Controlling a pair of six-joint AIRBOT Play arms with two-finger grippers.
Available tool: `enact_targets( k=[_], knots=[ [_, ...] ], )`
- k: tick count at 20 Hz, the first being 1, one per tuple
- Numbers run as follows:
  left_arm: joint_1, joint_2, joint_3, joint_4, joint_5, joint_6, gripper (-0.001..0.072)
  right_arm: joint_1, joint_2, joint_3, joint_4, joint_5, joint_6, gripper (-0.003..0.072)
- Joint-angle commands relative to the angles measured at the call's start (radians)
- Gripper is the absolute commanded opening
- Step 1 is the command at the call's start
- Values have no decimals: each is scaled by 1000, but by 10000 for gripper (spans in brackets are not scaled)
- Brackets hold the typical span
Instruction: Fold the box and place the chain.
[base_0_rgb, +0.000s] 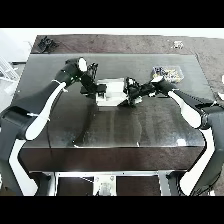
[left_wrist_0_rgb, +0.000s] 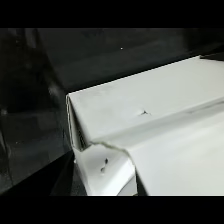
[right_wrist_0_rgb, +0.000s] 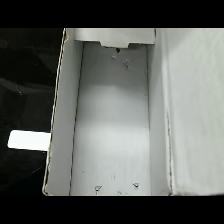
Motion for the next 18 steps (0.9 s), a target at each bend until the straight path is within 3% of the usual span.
enact_targets(
  k=[1, 9, 18],
  knots=[
    [-4, -32, 41, 27, -58, -37, 421, 0, 0, 0, 0, 0, 0, 579],
    [-26, -113, 185, 128, -192, -69, 421, 0, 0, 0, 0, 0, 0, 579],
    [-60, -137, 190, 193, -197, -93, 419, 1, 0, 0, 0, 0, 0, 579]
  ],
)
